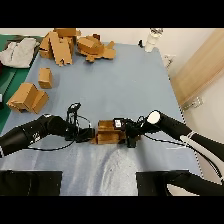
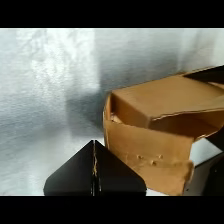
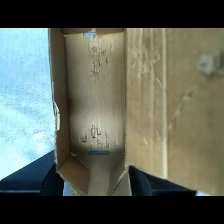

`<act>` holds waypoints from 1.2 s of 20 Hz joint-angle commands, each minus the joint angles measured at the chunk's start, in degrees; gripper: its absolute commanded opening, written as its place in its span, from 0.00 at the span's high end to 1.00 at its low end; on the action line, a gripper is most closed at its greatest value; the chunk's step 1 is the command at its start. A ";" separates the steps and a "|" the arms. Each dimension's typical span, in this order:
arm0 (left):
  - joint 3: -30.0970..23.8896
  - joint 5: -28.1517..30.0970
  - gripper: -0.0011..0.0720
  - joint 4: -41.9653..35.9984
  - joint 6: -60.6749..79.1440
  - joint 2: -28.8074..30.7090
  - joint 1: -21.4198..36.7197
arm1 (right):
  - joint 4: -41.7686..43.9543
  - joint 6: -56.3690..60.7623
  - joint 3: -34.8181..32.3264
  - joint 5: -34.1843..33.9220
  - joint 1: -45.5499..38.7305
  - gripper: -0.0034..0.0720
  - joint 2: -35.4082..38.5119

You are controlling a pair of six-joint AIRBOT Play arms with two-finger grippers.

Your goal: Fold the box.

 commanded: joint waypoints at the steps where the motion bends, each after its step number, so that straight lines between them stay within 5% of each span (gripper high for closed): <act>1: 0.28 1.99 0.97 -3.91 1.64 0.33 -0.07 | -0.04 0.02 0.02 0.07 0.00 0.24 -0.02; 3: 0.28 2.03 0.96 -7.39 1.84 -0.55 -0.09 | -0.04 0.02 0.02 0.04 0.00 0.24 -0.02; 4: 0.28 1.90 0.55 -8.72 3.19 -0.85 -0.11 | -0.07 0.02 0.02 0.04 -0.02 0.24 -0.02; 5: 0.28 1.88 0.32 -9.51 3.50 -1.11 -0.07 | -0.07 0.02 0.02 0.04 0.00 0.24 -0.02; 7: 0.28 2.49 0.38 -9.46 3.45 -1.11 -0.07 | -0.04 0.02 0.02 0.04 0.00 0.24 -0.02; 13: 0.28 2.51 0.38 -9.44 3.15 -1.11 -0.02 | -0.07 0.02 0.02 0.04 0.00 0.24 -0.02; 14: 0.28 2.08 0.43 -9.40 3.15 -1.11 0.02 | -0.04 0.02 0.02 0.07 0.00 0.24 -0.02; 15: 0.28 1.33 0.66 -9.16 3.15 -1.11 0.13 | -0.04 0.02 0.02 0.07 0.00 0.24 -0.02; 16: 0.28 0.76 0.76 -9.14 3.15 -1.11 0.39 | -0.04 0.02 0.02 0.04 -0.02 0.24 -0.02; 24: 0.31 -2.14 0.76 -8.28 1.64 -0.79 1.88 | -0.04 0.02 0.02 0.04 -0.02 0.24 -0.02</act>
